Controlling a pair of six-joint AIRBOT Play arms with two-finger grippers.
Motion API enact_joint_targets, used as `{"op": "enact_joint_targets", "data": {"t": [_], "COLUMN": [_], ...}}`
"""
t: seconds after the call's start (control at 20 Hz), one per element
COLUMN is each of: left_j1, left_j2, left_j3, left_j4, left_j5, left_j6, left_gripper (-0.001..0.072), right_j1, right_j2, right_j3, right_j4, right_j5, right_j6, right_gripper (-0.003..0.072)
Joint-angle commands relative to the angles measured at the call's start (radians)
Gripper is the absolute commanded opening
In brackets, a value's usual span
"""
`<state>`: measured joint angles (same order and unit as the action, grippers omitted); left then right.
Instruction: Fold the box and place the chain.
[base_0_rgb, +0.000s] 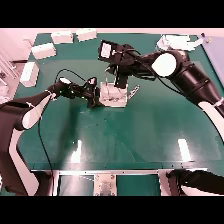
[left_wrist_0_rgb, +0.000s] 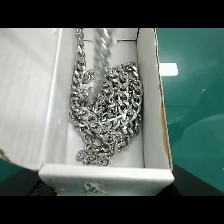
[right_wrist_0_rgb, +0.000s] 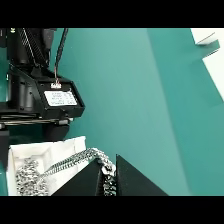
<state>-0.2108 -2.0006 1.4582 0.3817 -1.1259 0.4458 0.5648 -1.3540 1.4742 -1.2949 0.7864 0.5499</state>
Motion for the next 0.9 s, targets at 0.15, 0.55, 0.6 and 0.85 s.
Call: {"op": "enact_joint_targets", "data": {"t": [0.15,0.55,0.6,0.85], "left_j1": [0.001,0.001,0.001,0.001], "left_j2": [0.001,0.001,0.001,0.001], "left_j3": [0.0,0.0,0.0,0.0], "left_j4": [0.0,0.0,0.0,0.0], "left_j5": [0.0,0.0,0.0,0.0], "left_j6": [0.0,0.0,0.0,0.0], "left_gripper": [0.0353,0.0353,0.0353,0.0353], "right_j1": [-0.041,-0.12,-0.129,-0.272], "right_j2": [-0.085,-0.142,-0.142,-0.143], "right_j3": [-0.092,-0.117,-0.117,-0.128], "right_j4": [-0.007,-0.004,-0.007,0.008], "right_j5": [-0.008,0.061,0.096,0.227], "right_j6": [0.087,0.037,0.024,-0.063], "right_gripper": [0.0003,0.0522,0.0523,0.0522]}}
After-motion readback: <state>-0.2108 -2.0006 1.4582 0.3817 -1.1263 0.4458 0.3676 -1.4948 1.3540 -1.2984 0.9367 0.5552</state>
